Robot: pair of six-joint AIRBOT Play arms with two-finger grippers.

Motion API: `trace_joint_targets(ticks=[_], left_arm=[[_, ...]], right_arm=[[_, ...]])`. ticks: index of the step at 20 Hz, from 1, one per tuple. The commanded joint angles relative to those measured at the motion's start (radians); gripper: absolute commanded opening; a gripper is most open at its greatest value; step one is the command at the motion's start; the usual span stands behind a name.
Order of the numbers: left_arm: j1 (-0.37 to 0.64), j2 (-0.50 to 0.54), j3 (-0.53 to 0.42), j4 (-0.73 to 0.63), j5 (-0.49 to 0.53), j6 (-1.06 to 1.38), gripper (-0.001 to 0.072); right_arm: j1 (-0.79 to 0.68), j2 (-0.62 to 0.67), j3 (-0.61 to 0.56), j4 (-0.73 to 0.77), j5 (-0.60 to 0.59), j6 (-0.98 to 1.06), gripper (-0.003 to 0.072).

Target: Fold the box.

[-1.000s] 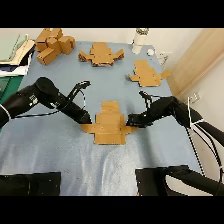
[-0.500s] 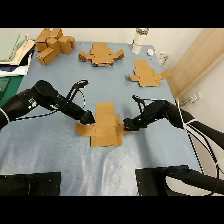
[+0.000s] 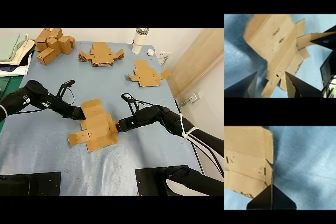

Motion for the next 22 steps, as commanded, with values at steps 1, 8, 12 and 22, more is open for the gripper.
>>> trace_joint_targets(ticks=[1, 8, 12, 22], left_arm=[[0.019, -0.072, -0.003, -0.037, 0.016, 0.037, 0.0529], [0.021, -0.160, -0.002, -0.301, 0.051, 0.263, 0.0529], [0.053, -0.161, -0.001, -0.392, 0.042, 0.344, 0.0529], [0.070, -0.249, -0.001, -0.551, -0.126, 0.499, 0.0333]], right_arm=[[0.040, 0.027, -0.003, -0.007, 0.051, -0.010, 0.0004], [0.040, 0.027, -0.003, -0.009, 0.035, 0.007, 0.0004], [0.040, 0.027, -0.003, -0.024, 0.016, 0.017, 0.0004], [0.040, 0.026, -0.003, -0.030, 0.021, 0.017, 0.0004]])
